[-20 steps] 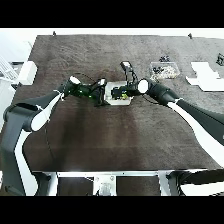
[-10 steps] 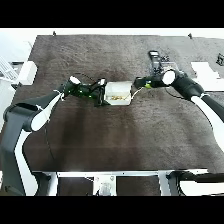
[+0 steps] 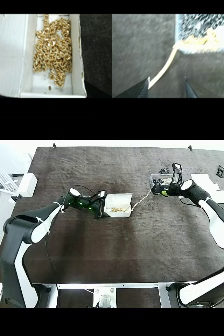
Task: Fold the box and place the chain.
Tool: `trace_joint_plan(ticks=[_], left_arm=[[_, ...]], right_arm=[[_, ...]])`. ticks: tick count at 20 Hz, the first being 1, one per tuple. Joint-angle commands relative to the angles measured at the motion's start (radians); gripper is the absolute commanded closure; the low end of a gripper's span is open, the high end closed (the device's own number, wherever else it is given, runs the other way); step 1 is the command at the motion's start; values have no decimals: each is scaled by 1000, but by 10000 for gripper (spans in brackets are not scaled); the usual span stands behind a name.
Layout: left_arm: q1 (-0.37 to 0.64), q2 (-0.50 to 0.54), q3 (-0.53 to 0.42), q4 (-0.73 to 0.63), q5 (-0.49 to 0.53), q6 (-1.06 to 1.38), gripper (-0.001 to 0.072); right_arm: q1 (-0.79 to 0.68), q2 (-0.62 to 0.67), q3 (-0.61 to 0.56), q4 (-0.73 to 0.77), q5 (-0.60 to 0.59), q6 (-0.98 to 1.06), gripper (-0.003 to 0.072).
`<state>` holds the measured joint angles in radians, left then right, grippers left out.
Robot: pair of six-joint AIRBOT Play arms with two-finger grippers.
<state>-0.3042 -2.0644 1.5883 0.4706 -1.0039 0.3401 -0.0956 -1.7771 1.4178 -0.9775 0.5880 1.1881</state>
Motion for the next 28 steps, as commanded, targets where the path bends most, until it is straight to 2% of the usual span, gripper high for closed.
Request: trace_joint_plan(ticks=[1, 5, 10, 14, 16, 17, 19, 22, 26, 28], left_arm=[[0, 0, 0, 0, 0, 0, 353], [0, 0, 0, 1, 0, 0, 353], [0, 0, 0, 1, 0, 0, 352], [0, 0, 0, 1, 1, 0, 353], [0, 0, 0, 1, 1, 0, 353], [0, 0, 0, 1, 1, 0, 353], [0, 0, 0, 0, 1, 0, 353], [0, 0, 0, 0, 1, 0, 352], [0, 0, 0, 0, 0, 0, 353], [0, 0, 0, 0, 1, 0, 353]], right_arm=[[-26, -141, 155, 134, 135, -156, 152], [-44, -232, 282, 171, 244, -189, 148], [-65, -282, 296, 185, 278, -223, 174], [-69, -316, 296, 195, 280, -270, 419], [-69, -316, 298, 194, 270, -288, 629], [-69, -315, 303, 206, 272, -288, 676], [-69, -301, 309, 252, 301, -280, 677], [-68, -229, 309, 256, 329, -164, 679], [-42, -28, 307, 242, 354, -116, 680], [-12, 98, 307, 152, 352, -76, 680]])
